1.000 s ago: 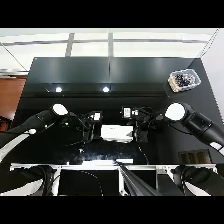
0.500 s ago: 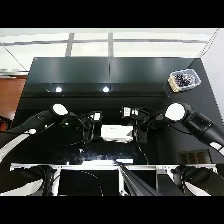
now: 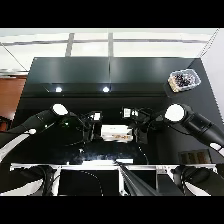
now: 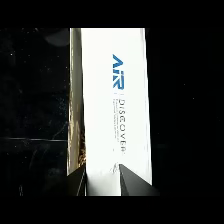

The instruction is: Fold the box and place the chain.

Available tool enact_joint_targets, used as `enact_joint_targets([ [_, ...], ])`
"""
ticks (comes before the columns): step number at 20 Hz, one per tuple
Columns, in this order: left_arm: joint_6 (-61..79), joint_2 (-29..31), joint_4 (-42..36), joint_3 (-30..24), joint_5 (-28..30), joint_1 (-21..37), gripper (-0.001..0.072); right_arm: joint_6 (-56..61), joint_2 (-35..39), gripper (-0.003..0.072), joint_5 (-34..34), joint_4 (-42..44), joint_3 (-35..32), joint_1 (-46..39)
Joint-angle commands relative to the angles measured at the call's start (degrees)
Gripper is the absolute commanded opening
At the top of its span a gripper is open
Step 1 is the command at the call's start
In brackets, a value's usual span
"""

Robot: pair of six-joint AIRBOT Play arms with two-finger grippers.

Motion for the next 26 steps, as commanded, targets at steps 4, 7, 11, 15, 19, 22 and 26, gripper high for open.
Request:
enact_joint_targets([
  [4,0.04,-0.04,0.02,0.0,-0.04,0.0,0.0348,0.0,-0.04,0.0254,1.05,0.0,-0.04,0.07],
  [7,0.04,-0.04,0.02,0.0,-0.04,0.0,0.0348,0.0,-0.04,0.0273,1.36,0.0,-0.04,0.07],
  [11,0.04,-0.04,0.02,0.0,-0.04,0.0,0.0348,0.13,-0.04,0.0274,1.44,0.02,-0.04,0.07],
  [15,0.04,-0.04,0.02,0.0,-0.04,0.0,0.0348,1.16,-0.04,0.0273,1.4,0.0,-0.07,0.07],
  [19,0.04,-0.04,0.02,0.0,-0.04,0.0,0.0348,1.92,-0.04,0.0275,1.38,0.02,-0.07,0.07],
  [22,0.04,-0.04,0.02,0.0,-0.04,0.0,0.0348,3.02,-0.04,0.0275,1.4,0.02,-0.07,0.07],
  [26,0.04,-0.04,0.02,0.0,-0.04,0.0,0.0348,3.1,-0.04,0.0275,1.4,0.37,-0.04,0.07],
])
